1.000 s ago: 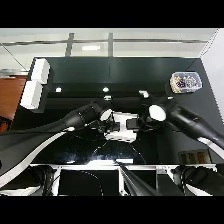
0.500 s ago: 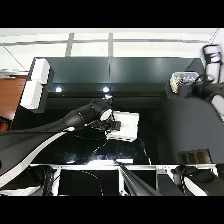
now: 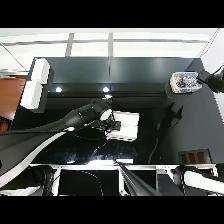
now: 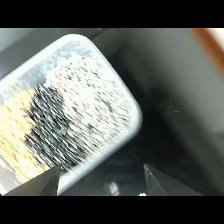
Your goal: Fold the box and place the chain.
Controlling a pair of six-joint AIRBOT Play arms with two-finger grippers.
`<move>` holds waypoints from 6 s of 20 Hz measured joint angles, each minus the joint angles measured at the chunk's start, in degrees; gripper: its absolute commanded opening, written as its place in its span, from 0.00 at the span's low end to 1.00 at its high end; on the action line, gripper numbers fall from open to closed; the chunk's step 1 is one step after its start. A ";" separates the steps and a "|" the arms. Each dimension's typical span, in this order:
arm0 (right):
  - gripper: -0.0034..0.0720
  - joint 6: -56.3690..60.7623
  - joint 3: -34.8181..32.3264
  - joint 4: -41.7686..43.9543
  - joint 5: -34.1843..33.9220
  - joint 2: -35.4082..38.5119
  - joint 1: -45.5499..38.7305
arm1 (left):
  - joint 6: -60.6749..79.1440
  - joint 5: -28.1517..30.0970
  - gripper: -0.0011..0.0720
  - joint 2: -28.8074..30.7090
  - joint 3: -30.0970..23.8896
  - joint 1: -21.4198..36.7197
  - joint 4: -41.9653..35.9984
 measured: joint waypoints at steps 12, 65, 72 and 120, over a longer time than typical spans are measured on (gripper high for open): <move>0.89 4.72 36.74 4.00 23.80 -28.41 -0.87 | 0.00 -2.21 0.05 0.00 -0.02 0.00 -0.39; 0.06 -29.42 16.06 38.23 37.81 25.49 13.86 | -1.75 -1.53 0.05 0.00 -0.02 2.08 0.24; 0.06 -30.86 -0.74 43.28 37.92 27.69 25.97 | -1.77 -1.22 0.05 0.00 -0.02 2.08 0.24; 1.00 -106.97 -43.69 45.72 -6.03 17.49 31.47 | -1.77 -1.40 0.05 0.00 -0.02 2.08 -0.22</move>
